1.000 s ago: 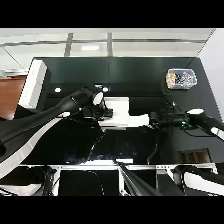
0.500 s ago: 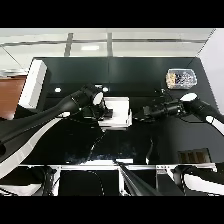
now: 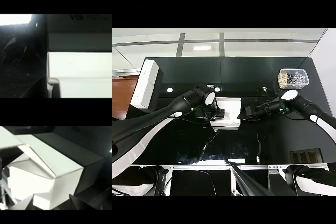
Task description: Fold the box and place the chain.
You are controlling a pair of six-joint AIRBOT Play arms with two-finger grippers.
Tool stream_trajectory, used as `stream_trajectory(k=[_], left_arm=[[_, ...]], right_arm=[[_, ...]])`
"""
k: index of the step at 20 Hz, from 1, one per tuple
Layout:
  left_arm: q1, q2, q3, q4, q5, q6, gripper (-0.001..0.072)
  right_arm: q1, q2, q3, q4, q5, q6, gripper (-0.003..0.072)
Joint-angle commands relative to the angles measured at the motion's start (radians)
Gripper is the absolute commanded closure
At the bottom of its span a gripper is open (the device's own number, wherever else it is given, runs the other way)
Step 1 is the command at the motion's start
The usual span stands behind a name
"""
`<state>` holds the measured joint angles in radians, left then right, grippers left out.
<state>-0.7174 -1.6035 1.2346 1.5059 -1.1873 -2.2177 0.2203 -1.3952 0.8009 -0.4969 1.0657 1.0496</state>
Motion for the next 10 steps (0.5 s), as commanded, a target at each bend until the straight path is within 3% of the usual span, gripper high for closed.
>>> stream_trajectory(k=[1,4,8,10], left_arm=[[0.000,0.000,0.001,0.000,0.002,0.000,0.0684],[0.000,0.000,0.001,0.000,0.001,0.000,0.0684],[0.000,0.000,0.001,0.000,0.003,0.000,0.0684],[0.000,0.000,0.001,0.000,0.005,0.000,0.0684]], right_arm=[[0.071,0.000,0.049,-0.145,-0.080,0.196,0.0210],[0.146,-0.001,0.098,-0.312,-0.130,0.395,0.0212],[0.286,-0.020,0.201,-0.676,-0.123,0.754,0.0213],[0.354,-0.041,0.261,-0.813,-0.079,0.883,0.0272]])
